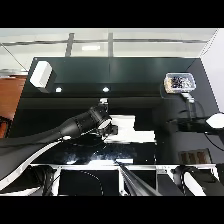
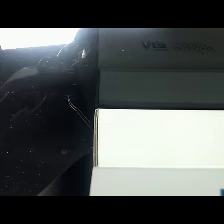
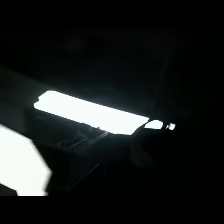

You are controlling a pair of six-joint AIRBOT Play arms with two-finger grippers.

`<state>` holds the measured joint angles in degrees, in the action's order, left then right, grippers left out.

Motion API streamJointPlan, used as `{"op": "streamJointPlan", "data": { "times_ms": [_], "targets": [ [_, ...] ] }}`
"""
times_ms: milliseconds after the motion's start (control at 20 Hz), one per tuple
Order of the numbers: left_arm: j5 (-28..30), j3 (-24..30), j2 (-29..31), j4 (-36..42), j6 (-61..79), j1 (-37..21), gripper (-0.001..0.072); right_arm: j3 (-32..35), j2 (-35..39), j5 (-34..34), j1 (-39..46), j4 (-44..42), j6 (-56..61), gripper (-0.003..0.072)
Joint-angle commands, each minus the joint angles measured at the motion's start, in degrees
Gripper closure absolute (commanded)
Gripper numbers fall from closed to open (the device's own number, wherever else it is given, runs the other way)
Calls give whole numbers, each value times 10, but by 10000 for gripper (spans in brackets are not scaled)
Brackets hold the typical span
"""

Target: Fold the box and place the chain.

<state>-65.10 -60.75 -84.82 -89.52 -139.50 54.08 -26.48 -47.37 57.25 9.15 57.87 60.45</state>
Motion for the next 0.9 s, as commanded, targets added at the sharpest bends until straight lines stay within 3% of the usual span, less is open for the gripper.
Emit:
{"op": "streamJointPlan", "data": {
  "times_ms": [0, 150, 400, 850],
  "targets": [
    [1, 0, 0, 0, 0, 0, 684, 31, -14, 49, 163, -72, 92, 679],
    [1, 0, 0, 0, 0, 0, 684, 45, -95, 82, 151, -126, 74, 678],
    [1, 0, 0, 0, 0, 0, 684, 45, -205, 124, 26, -171, 14, 678],
    [1, 0, 0, 0, 0, 0, 684, 42, -218, 106, -101, -278, -55, 675]
  ]
}}
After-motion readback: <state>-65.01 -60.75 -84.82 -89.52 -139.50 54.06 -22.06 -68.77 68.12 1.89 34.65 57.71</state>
